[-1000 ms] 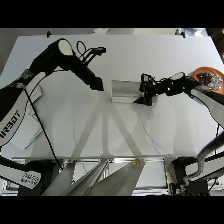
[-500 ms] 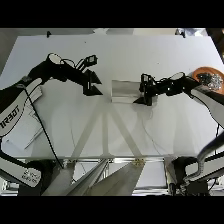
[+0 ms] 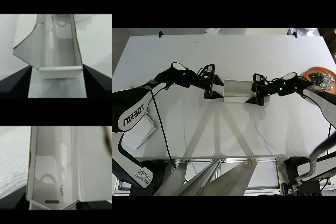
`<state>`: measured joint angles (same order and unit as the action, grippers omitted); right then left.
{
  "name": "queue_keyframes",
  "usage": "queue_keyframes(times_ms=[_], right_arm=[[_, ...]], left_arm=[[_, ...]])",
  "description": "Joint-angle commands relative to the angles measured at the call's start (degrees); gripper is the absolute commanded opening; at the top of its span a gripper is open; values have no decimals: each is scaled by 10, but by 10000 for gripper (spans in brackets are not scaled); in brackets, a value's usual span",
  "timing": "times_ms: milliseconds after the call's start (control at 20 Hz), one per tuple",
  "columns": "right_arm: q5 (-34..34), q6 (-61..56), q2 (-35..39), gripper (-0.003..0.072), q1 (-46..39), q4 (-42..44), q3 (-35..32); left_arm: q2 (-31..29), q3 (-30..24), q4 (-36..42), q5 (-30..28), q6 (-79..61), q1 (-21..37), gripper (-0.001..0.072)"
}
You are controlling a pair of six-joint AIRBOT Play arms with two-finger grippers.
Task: Fold the box and place the chain.
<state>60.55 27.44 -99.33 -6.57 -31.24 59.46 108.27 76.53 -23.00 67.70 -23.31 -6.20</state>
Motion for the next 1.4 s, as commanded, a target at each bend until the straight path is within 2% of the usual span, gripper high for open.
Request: queue_keyframes(times_ms=[0,200,450,700,1150,1250,1300,1350], right_arm=[[1,0,0,237,1,0,0],[1,0,0,237,1,0,0],[1,0,0,237,1,0,0],[1,0,0,237,1,0,0],[1,0,0,237,1,0,0],[1,0,0,237,1,0,0],[1,0,0,237,1,0,0],[1,0,0,237,1,0,0]], left_arm=[[5,0,-2,1,-13,-5,705],[6,0,-34,8,-1,-5,704],[13,-1,-8,-7,4,-19,703],[17,-3,-5,-55,24,-41,703],[14,-3,-53,-93,48,-65,690],[14,-3,-53,-92,47,-65,485],[14,-3,-53,-92,47,-65,478],[14,-3,-53,-92,47,-65,441]])
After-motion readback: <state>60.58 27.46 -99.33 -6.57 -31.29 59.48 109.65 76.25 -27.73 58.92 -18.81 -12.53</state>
